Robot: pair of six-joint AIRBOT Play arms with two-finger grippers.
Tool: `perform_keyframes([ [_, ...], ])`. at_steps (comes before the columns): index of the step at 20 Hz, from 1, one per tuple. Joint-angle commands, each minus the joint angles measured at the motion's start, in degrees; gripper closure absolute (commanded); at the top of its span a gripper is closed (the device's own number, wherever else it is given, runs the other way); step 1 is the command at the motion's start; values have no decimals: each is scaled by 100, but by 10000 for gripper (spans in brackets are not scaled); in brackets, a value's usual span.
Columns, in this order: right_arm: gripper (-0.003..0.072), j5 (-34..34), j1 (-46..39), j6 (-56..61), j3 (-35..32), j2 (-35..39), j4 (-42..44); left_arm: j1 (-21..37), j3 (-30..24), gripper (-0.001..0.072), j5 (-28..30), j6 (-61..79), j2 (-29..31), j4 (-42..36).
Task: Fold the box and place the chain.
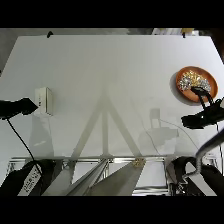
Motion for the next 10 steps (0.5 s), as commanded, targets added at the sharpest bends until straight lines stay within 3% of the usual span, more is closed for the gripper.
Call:
perform_keyframes([
  [1, 667, 0, -4, 0, 2, 4, 0, -4, 0, 5, 92, -13, 17, 0],
  [10, 667, 0, -4, 0, 2, 4, 0, -4, 0, 5, 208, -13, 15, 0],
])
